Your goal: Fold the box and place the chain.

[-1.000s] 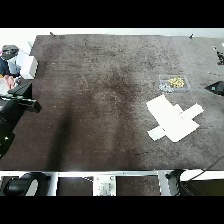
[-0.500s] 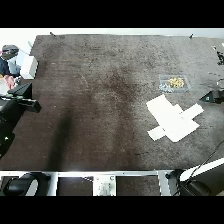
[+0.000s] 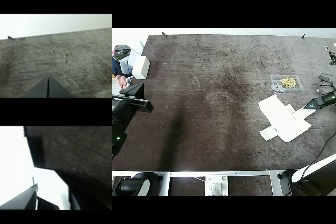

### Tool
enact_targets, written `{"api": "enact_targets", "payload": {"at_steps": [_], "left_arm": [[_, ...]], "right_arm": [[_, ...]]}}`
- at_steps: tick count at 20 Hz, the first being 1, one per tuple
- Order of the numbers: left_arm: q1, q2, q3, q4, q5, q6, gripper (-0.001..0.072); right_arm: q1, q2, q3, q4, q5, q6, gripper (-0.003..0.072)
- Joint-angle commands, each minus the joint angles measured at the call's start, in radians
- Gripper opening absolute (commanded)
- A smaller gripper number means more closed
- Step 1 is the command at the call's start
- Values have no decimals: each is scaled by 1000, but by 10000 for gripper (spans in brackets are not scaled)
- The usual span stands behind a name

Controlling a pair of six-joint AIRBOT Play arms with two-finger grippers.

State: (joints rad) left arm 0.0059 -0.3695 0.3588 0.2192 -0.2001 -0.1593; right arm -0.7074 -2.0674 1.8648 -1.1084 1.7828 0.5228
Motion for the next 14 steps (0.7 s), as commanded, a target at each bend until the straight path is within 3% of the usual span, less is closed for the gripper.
{"api": "enact_targets", "payload": {"at_steps": [1, 2, 3, 4, 9, 14], "left_arm": [[-1, 0, 0, 0, 0, 0, 12], [-1, 0, 0, 0, 0, 0, 12], [-1, 0, 0, 0, 0, 0, 12], [-1, 0, 0, 0, 0, 0, 12], [-1, 0, 0, 0, 0, 0, 12], [-1, 0, 0, 0, 0, 0, 12]], "right_arm": [[12, -3, -21, -18, 24, -34, 419], [12, -3, -21, -18, 24, -34, 418], [12, -3, -21, -18, 24, -34, 357], [12, -3, -21, -18, 25, -34, 348], [12, -2, -32, 48, 25, -34, 347], [12, -3, -116, -14, 25, -34, 347]]}}
